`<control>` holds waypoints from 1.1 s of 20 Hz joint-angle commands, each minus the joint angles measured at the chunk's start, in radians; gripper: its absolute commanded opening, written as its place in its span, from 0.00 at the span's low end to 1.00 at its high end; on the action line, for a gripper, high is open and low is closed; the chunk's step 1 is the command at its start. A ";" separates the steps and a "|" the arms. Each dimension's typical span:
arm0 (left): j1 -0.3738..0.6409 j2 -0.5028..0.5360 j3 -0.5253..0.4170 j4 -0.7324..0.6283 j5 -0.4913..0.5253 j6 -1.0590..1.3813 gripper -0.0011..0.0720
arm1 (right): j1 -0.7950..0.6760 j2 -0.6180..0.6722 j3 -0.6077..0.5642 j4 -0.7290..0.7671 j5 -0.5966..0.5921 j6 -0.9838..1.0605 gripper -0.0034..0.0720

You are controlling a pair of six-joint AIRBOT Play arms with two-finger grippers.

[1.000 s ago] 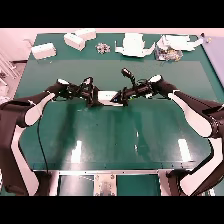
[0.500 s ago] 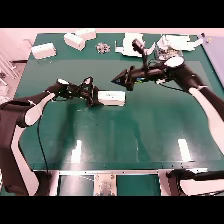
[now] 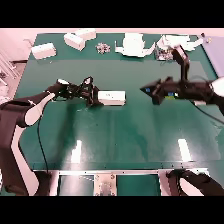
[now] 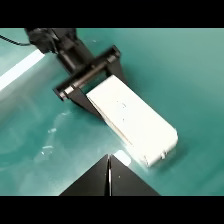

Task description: Fold the box and place the chain.

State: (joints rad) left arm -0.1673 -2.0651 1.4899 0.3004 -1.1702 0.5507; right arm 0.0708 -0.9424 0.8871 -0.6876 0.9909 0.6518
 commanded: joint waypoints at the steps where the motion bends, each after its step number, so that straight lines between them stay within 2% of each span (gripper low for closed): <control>1: 0.000 0.001 0.001 -0.010 0.000 0.000 0.66 | -0.079 0.161 -0.202 -0.031 -0.034 0.030 0.05; 4: 0.000 0.001 0.001 -0.018 0.001 0.001 0.65 | -0.137 0.200 -0.292 -0.031 -0.034 0.029 0.05; 5: 0.000 0.001 0.001 -0.048 0.020 0.000 0.62 | -0.149 0.202 -0.308 -0.031 -0.034 0.029 0.05; 6: 0.002 0.002 0.006 -0.062 0.026 -0.014 0.16 | -0.158 0.203 -0.319 -0.031 -0.034 0.029 0.05; 7: 0.005 0.008 0.008 -0.064 0.040 -0.019 0.04 | -0.163 0.203 -0.323 -0.032 -0.034 0.029 0.05; 12: 0.018 0.084 0.005 -0.023 0.201 -0.227 0.04 | -0.163 0.203 -0.323 -0.032 -0.034 0.029 0.05; 17: 0.114 0.208 -0.003 0.148 0.311 -0.593 0.03 | -0.163 0.203 -0.323 -0.031 -0.042 0.029 0.05; 19: 0.167 0.279 -0.038 0.208 0.391 -0.682 0.03 | -0.163 0.203 -0.323 -0.031 -0.041 0.029 0.05; 22: 0.254 0.397 -0.119 0.225 0.502 -0.745 0.03 | -0.163 0.202 -0.323 -0.031 -0.042 0.029 0.05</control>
State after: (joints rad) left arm 0.0151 -1.7626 1.4258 0.4686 -0.7822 -0.0734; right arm -0.0921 -0.7406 0.5640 -0.7185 0.9512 0.6811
